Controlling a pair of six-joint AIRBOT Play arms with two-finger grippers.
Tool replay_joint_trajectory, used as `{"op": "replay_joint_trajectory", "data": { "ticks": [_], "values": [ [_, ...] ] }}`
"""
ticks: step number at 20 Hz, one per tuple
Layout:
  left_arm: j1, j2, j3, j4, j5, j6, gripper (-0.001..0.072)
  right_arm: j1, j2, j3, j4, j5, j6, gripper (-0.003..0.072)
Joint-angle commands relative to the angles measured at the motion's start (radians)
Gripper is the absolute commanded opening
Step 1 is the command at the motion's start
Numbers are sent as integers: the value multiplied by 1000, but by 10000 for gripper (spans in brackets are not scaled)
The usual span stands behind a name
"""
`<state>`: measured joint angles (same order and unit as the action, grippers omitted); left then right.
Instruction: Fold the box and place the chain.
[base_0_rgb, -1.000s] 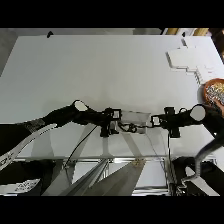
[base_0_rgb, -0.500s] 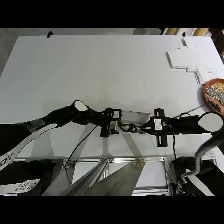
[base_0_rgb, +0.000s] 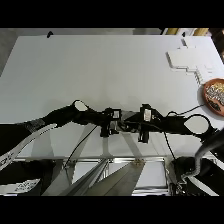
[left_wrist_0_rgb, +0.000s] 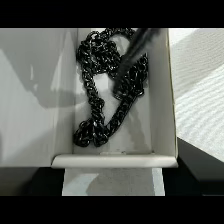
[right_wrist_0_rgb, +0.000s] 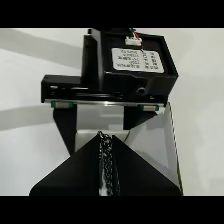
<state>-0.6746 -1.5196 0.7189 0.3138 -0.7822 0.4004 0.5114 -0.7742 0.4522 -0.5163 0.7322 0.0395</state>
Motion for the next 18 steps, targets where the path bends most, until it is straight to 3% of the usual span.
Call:
{"op": "replay_joint_trajectory", "data": {
  "ticks": [1,5,10,15,18],
  "values": [
    [0,0,0,0,0,0,391,21,-33,8,-23,-53,52,203],
    [0,0,0,0,0,0,391,7,-26,134,-361,35,224,232],
    [0,0,0,0,0,0,391,-149,3,335,-682,348,275,216],
    [0,0,0,0,0,0,391,-404,-6,351,-764,479,196,176],
    [0,0,0,0,0,0,391,-518,-48,351,-762,486,128,174]
  ]
}}
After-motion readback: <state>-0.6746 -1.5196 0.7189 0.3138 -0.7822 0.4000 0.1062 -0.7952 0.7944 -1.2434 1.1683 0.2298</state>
